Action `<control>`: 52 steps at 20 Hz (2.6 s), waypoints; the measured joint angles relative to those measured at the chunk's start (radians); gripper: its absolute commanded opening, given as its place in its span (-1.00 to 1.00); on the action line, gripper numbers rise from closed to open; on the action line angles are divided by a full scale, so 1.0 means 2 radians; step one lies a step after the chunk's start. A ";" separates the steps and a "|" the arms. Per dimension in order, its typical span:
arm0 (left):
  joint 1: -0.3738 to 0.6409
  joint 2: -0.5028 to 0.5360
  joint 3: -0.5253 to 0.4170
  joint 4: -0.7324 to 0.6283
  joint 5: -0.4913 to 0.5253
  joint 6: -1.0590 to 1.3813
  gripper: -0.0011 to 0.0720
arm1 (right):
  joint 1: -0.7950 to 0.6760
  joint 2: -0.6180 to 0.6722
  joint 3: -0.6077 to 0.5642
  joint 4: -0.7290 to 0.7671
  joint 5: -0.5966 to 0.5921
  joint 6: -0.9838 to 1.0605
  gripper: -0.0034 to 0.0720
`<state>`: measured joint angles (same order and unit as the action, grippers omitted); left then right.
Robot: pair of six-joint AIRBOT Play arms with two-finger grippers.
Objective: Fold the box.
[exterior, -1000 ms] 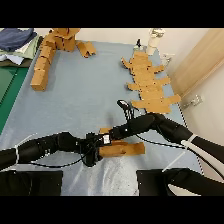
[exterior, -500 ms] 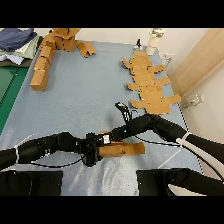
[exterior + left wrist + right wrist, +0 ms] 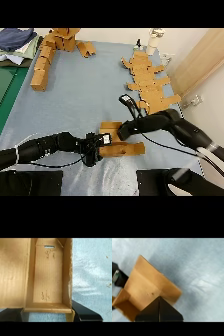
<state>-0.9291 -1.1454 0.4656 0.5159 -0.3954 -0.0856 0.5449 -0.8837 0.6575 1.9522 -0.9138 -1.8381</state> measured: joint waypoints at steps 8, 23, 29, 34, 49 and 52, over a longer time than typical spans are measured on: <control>0.000 0.000 0.000 0.000 0.000 0.000 0.25 | 0.002 0.147 -0.087 -0.031 -0.148 -0.092 0.18; 0.000 0.000 0.000 0.000 0.000 0.000 0.25 | 0.010 0.068 -0.117 0.037 0.002 -0.399 -0.55; 0.000 0.000 0.000 0.000 0.000 0.000 0.25 | 0.041 0.046 -0.117 0.061 0.036 -0.432 0.19; 0.000 0.000 0.000 0.000 0.000 0.000 0.25 | 0.048 0.029 -0.117 0.064 0.047 -0.438 0.22; 0.000 0.000 0.000 0.000 0.000 0.000 0.25 | 0.043 0.127 -0.054 -0.225 -0.140 -0.054 -0.91; 0.000 0.000 0.000 0.000 0.000 0.000 0.25 | 0.012 0.154 -0.051 -0.314 -0.199 0.080 -0.91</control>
<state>-0.9295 -1.1454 0.4656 0.5156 -0.3958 -0.0856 0.5694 -0.5766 0.5556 1.3251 -1.3121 -1.6787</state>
